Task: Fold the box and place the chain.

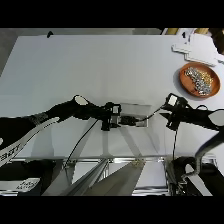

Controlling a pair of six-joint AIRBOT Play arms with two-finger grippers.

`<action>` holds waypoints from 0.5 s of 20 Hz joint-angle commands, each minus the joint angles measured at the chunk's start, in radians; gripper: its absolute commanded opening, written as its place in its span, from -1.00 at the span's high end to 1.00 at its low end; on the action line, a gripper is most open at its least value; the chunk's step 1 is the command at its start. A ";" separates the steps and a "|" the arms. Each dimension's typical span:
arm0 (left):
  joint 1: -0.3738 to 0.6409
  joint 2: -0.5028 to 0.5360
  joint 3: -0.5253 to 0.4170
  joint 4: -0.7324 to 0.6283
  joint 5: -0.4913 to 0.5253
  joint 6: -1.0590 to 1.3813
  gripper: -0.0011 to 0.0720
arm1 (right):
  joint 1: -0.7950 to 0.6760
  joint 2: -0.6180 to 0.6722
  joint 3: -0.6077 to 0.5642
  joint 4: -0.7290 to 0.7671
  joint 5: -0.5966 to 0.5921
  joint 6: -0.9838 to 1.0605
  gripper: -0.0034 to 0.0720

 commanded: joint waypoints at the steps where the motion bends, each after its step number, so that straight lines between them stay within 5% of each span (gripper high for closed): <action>1: 0.001 0.000 0.000 0.000 0.000 0.000 0.56 | 0.034 -0.129 0.000 -0.006 0.016 -0.164 0.01; 4: 0.001 0.000 0.000 0.000 0.000 0.000 0.56 | 0.106 -0.240 0.000 0.033 0.000 -0.178 -0.17; 10: 0.001 0.000 0.000 0.000 0.000 0.000 0.56 | 0.170 -0.332 0.000 0.180 -0.113 -0.267 0.00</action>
